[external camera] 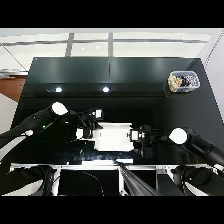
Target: Fold the box and place the chain.
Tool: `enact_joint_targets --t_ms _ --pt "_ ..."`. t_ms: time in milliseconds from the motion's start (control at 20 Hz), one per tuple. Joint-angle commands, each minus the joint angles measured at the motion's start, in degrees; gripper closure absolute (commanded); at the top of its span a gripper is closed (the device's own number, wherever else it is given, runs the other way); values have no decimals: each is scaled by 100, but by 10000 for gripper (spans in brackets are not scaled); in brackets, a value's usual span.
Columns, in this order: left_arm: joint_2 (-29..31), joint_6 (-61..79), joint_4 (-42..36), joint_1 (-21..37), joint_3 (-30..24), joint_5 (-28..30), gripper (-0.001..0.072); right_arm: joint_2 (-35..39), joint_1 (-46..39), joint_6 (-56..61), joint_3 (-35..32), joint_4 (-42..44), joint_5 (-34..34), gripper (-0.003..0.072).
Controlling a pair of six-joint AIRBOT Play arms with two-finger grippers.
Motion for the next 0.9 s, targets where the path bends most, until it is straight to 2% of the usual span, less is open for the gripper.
enact_joint_targets --t_ms 0,250,600,850 --pt "-4 -24 0 7 0 11 679 -199 245 -214 2 212 -240 -14" --pt "-4 -22 -2 7 0 11 679 -234 610 -201 0 249 -608 -13" --pt "-4 -24 -4 7 0 -9 679 -313 990 507 50 219 -1049 -13" --pt "-4 -46 -4 7 0 -13 679 -223 990 1292 348 -614 -1056 -13"
